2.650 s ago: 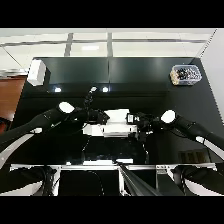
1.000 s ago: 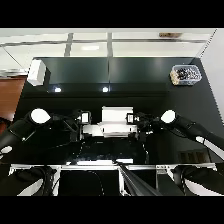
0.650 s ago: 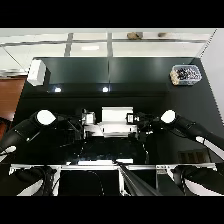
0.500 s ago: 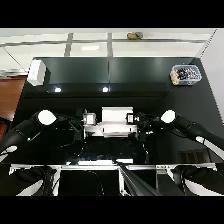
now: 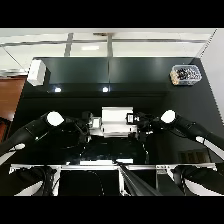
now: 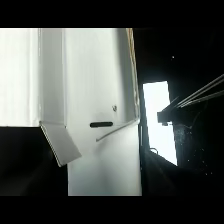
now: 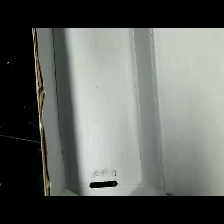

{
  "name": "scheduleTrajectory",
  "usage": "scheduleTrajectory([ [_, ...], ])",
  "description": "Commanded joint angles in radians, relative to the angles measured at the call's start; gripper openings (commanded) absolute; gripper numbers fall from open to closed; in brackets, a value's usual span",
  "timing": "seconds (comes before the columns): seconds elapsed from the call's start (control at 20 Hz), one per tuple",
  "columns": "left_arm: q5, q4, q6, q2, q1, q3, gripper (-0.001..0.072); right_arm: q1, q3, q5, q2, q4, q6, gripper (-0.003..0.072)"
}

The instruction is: Fold the box and place the chain.

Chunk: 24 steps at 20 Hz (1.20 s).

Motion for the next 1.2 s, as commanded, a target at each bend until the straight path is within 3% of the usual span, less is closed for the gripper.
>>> scheduleTrajectory([
  [0.0,0.02,0.003,-0.013,-0.011,-0.009,0.011,0.0553,0.0,0.0,0.0,0.0,0.0,0.0,0.0192],
  [0.15,0.014,-0.031,-0.041,-0.011,-0.011,0.03,0.0351,0.0,0.0,0.0,0.0,0.0,0.0,0.0192],
  [0.2,0.011,-0.059,-0.059,-0.011,-0.01,0.035,0.034,0.0,0.0,0.0,0.0,0.0,0.0,0.0193],
  [0.4,-0.077,-0.071,-0.058,-0.015,-0.011,0.046,0.0328,0.0,0.0,0.0,0.0,0.0,0.0,0.0192],
  [0.65,-0.076,-0.073,-0.057,-0.015,-0.011,0.047,0.0328,0.0,0.0,0.0,0.0,0.0,0.0,0.0192],
  [1.15,0.045,-0.092,-0.058,-0.058,-0.073,0.047,0.0328,0.0,0.0,0.0,0.0,0.0,0.0,0.0192],
])
